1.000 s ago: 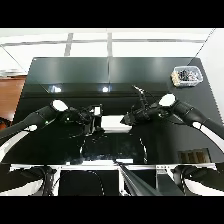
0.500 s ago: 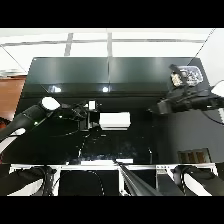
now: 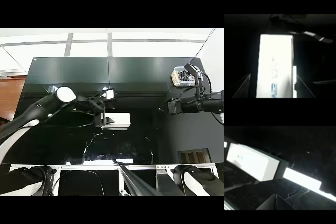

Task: Fold the box and place the chain.

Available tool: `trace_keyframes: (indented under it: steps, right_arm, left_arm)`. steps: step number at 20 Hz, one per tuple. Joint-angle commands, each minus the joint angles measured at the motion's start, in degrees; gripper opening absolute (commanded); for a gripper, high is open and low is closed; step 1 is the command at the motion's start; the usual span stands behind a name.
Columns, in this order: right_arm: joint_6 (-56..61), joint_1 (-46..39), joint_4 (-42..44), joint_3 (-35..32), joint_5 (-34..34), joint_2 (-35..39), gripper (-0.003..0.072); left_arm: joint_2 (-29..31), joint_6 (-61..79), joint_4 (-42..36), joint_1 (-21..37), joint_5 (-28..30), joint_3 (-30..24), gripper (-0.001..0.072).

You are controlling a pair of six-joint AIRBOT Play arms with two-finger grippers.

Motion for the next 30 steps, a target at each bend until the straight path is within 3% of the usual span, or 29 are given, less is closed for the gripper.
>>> trace_keyframes:
  steps: [1,10,17,20,21,22,23,26,30]
  right_arm:
    - [-0.04,-0.22,-0.22,-0.83,-1.07,0.17,0.0021]
    - [-0.09,-0.22,-0.24,-0.87,-1.01,0.17,0.0021]
    - [-0.07,-0.22,-0.22,-0.87,-1.18,0.17,0.0021]
    - [-0.07,-0.22,-0.22,-0.87,-1.42,0.17,0.0021]
    - [-0.07,-0.22,-0.22,-0.87,-1.42,0.17,0.0021]
    - [-0.07,-0.22,-0.24,-0.87,-1.42,0.17,0.0021]
    - [-0.07,-0.22,-0.22,-0.87,-1.42,0.17,0.0021]
    - [-0.02,-0.22,-0.20,-0.87,-2.10,0.17,0.0021]
    - [-0.02,-0.22,-0.15,-0.87,-4.83,0.17,0.0021]
  left_arm:
    - [-8.33,-8.37,-0.07,-1.49,-3.06,6.75,0.0706]
    - [-11.08,-11.82,4.92,-1.33,-12.07,8.48,0.0705]
    - [-11.08,-11.91,14.14,-3.52,-10.86,8.48,0.0707]
    - [-11.17,-16.37,22.73,-6.78,-4.94,8.46,0.0704]
    - [-11.10,-16.92,24.70,-7.85,-3.32,8.55,0.0653]
    - [-11.08,-17.99,25.68,-8.15,-3.61,9.40,0.0455]
    - [-10.99,-20.17,25.70,-7.50,-4.20,10.71,0.0320]
    - [-10.45,-25.35,26.03,0.61,-4.26,16.26,0.0289]
    - [-11.50,-32.79,26.08,21.64,2.03,23.32,0.0288]
